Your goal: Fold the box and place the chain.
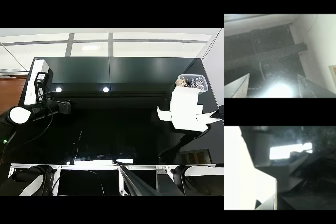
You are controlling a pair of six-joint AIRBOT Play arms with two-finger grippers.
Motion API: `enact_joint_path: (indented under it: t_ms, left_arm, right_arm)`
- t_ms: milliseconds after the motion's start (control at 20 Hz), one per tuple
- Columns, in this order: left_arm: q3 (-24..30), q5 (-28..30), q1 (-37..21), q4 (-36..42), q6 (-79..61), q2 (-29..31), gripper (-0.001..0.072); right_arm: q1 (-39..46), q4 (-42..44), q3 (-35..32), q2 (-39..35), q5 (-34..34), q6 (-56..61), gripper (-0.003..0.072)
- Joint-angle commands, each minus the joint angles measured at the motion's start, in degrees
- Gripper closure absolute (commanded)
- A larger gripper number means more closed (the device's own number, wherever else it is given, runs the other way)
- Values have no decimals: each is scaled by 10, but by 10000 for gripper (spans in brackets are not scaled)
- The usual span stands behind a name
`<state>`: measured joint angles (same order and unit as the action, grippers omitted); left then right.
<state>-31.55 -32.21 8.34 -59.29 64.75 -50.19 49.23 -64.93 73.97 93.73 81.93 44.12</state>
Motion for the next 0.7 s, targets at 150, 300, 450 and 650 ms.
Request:
enact_joint_path:
  t_ms: [150,300,450,650]
  left_arm:
    - [0,2,0,-2,0,0,3]
    - [0,2,0,5,2,0,2]
    - [0,1,5,21,1,0,2]
    - [-2,6,69,51,-20,-19,3]
  right_arm:
    - [-3,211,-30,-29,106,-16,672]
    - [-30,247,-116,-66,101,-35,672]
    - [-75,315,-245,-137,21,-78,672]
    - [-163,459,-416,-231,-63,-167,672]
